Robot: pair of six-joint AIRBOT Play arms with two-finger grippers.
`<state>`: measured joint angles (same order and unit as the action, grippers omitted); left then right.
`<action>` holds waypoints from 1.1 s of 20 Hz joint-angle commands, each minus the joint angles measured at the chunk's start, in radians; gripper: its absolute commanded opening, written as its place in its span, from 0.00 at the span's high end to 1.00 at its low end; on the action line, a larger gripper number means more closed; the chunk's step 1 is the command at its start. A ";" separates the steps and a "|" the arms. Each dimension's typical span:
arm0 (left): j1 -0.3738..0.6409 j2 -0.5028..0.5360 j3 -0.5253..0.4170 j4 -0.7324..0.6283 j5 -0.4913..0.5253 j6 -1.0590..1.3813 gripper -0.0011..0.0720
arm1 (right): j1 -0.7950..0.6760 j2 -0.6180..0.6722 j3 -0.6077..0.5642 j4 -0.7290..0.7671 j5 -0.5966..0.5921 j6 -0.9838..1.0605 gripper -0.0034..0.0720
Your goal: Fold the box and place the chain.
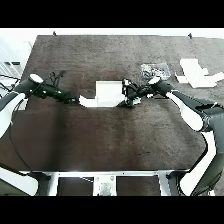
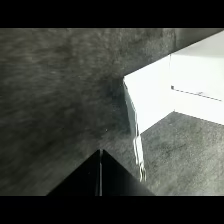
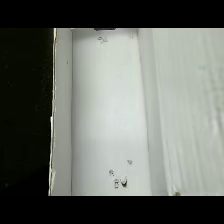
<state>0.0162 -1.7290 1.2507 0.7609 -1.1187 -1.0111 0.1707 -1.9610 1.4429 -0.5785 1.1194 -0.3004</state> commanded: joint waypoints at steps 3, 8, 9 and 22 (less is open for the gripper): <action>-0.099 -0.060 -0.009 -0.059 0.066 0.051 0.96 | 0.000 0.000 0.000 0.000 0.000 0.000 0.21; -0.123 -0.072 -0.001 -0.192 0.077 0.132 0.96 | 0.000 0.000 0.000 0.000 0.000 0.000 0.21; -0.124 -0.071 0.015 -0.208 0.067 0.150 0.96 | 0.000 0.000 0.000 0.000 0.000 0.000 0.21; -0.123 -0.071 0.071 -0.272 -0.024 0.183 0.56 | 0.000 0.000 0.000 0.000 0.000 0.000 0.21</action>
<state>-0.1066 -1.8000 1.3193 0.5144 -1.1294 -0.8429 0.1707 -1.9610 1.4429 -0.5785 1.1194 -0.3004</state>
